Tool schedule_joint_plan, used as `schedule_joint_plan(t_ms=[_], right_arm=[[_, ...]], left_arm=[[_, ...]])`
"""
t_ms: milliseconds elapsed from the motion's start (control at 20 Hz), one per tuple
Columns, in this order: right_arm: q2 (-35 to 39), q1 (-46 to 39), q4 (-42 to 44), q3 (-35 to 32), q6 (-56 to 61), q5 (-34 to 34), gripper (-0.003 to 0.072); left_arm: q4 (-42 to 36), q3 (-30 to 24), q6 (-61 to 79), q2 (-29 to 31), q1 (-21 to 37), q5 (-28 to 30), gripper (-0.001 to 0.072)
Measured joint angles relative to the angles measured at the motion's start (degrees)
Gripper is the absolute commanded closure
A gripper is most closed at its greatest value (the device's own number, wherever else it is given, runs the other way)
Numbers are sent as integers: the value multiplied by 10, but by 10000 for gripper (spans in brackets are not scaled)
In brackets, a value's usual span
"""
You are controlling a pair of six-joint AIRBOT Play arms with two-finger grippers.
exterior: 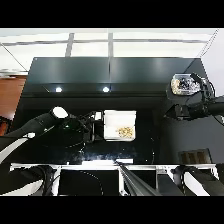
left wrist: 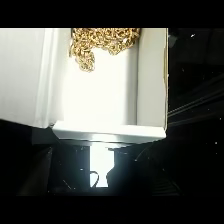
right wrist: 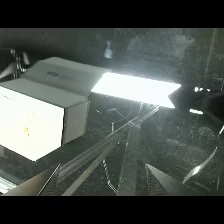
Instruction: Fold the box and place the chain.
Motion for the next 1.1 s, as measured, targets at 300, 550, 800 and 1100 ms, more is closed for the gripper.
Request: schedule_joint_plan(t_ms=[300,550,800,1100], right_arm=[[0,0,0,0,0,-2,93],[0,0,0,0,0,-2,94],[0,0,0,0,0,-2,93],[0,0,0,0,0,-2,93]], left_arm=[[2,0,3,1,-2,1,1],[2,11,7,7,-2,-7,2],[2,23,-1,8,-2,-25,2],[4,25,-11,5,-12,-31,2]])
